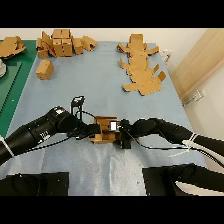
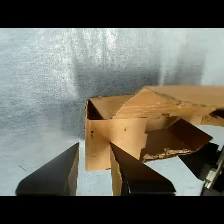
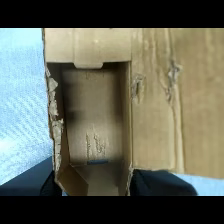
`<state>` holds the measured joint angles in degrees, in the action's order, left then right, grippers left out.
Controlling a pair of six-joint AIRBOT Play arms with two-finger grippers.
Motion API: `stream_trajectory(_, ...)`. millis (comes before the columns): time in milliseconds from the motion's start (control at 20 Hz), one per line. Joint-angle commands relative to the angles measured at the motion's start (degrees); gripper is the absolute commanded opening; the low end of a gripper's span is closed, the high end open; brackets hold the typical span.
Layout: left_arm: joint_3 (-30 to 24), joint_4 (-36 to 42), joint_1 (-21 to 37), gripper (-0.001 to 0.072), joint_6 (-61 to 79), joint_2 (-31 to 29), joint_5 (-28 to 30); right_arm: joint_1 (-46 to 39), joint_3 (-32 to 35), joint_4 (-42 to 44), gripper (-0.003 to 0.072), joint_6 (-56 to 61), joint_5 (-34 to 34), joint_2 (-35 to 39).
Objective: Fold the box.
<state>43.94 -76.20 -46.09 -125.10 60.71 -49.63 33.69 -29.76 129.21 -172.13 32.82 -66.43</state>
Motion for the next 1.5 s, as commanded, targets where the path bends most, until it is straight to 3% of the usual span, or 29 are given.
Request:
stream_trajectory(0,0.04,2.56,-0.02,0.0304,1.77,-0.04,0.22,-0.04,-0.04,0.0,0.0438,0.0,0.0,-0.04)
stream_trajectory(300,0.04,4.87,-0.02,0.0329,4.63,1.4,1.9,-0.04,-0.04,0.0,0.0438,0.0,0.0,-0.04)
stream_trajectory(350,0.04,4.94,-0.02,0.0425,4.61,2.12,1.99,-0.04,-0.04,0.0,0.0437,0.0,0.0,-0.04)
stream_trajectory(700,0.2,6.01,-0.02,0.0428,4.68,5.79,4.2,-0.04,-0.04,0.0,0.0438,0.02,0.0,-0.04)
stream_trajectory(1100,3.74,6.14,-0.37,0.0427,4.7,11.47,1.92,-0.04,-0.02,0.0,0.0438,0.02,0.02,-0.04)
stream_trajectory(1450,3.74,5.9,-0.24,0.0428,4.68,12.15,3.48,-0.04,-0.04,0.0,0.0438,0.02,0.11,-0.04)
